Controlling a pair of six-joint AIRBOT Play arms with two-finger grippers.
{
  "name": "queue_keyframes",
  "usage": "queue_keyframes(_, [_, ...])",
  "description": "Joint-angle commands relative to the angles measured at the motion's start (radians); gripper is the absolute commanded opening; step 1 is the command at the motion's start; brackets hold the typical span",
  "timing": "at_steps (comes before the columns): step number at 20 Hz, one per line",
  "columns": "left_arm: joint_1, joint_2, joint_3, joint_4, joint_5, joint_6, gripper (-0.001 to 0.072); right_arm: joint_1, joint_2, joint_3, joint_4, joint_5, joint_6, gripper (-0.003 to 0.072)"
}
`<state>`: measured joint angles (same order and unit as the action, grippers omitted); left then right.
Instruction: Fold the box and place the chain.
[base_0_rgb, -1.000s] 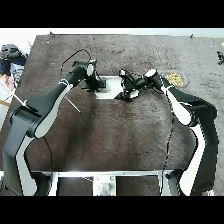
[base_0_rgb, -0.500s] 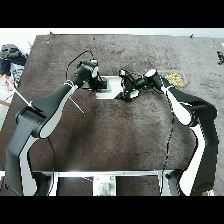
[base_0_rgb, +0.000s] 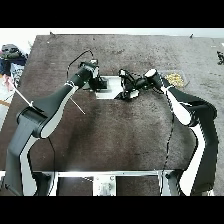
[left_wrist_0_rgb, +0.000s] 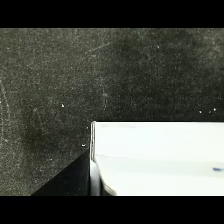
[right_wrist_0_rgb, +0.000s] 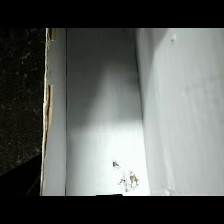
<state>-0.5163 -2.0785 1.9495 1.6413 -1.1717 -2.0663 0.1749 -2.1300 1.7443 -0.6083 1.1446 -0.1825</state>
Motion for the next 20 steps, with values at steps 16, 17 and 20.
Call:
queue_keyframes(16, [0.001, 0.092, 0.084, -0.044, -0.156, 0.353, 0.0690, 0.000, 0.000, 0.001, -0.001, 0.000, 0.000, 0.0506])
queue_keyframes(17, [0.002, 0.116, 0.084, -0.046, -0.158, 0.406, 0.0690, 0.000, 0.000, 0.001, -0.001, 0.000, 0.000, 0.0506])
queue_keyframes(20, [0.025, 0.167, 0.083, -0.051, -0.159, 0.509, 0.0690, 0.000, 0.000, 0.001, -0.001, 0.000, 0.000, 0.0506])
